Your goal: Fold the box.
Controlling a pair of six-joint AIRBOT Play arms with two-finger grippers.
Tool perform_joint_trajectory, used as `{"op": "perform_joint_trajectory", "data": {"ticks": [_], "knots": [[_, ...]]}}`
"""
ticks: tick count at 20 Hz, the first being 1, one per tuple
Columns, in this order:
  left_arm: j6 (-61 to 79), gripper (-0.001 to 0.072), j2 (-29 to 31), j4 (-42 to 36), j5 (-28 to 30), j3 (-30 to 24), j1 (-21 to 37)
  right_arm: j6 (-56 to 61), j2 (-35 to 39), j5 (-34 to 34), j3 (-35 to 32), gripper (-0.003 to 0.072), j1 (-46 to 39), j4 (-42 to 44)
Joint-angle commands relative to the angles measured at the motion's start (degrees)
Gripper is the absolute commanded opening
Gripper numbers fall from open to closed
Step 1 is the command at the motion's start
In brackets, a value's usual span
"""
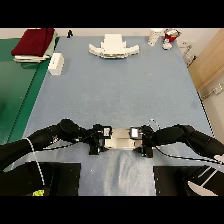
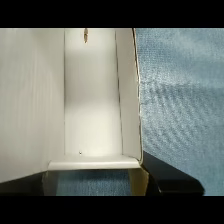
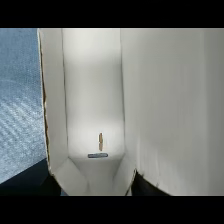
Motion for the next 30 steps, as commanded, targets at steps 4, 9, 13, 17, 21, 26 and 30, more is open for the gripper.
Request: {"op": "perform_joint_trajectory", "data": {"ticks": [4, 9, 13, 17, 21, 26, 30], "knots": [[0.02, 0.0452, 0.00, 0.00, 0.00, 0.07, -0.02, 0.00, 0.04, 0.13, 0.04, 0.0411, 0.02, 0.09], [0.02, 0.0451, 0.00, 0.00, -0.02, 0.07, -0.02, 2.43, 0.66, -0.55, 0.52, 0.0714, 0.02, -0.79], [0.02, 0.0451, 0.00, 0.00, -0.02, 0.07, -0.02, 14.23, 5.55, -6.95, 2.97, 0.0712, 0.02, -10.19], [0.02, 0.0451, 0.00, 0.00, -0.02, 0.07, -0.02, 40.26, 12.46, -20.79, 6.36, 0.0706, 0.02, -24.15], [0.02, 0.0452, 0.00, 0.00, -0.02, 0.07, -0.02, 73.18, 17.59, -27.15, 9.44, 0.0457, 0.02, -19.71], [0.02, 0.0452, 0.00, 0.00, -0.09, 0.07, -0.02, 86.60, 12.26, -10.45, 6.71, 0.0134, 2.86, 11.85], [0.02, 0.0451, 0.00, -0.02, -0.09, 0.07, -0.02, 86.60, 5.99, 3.74, 11.37, 0.0006, 7.15, 11.45]]}}
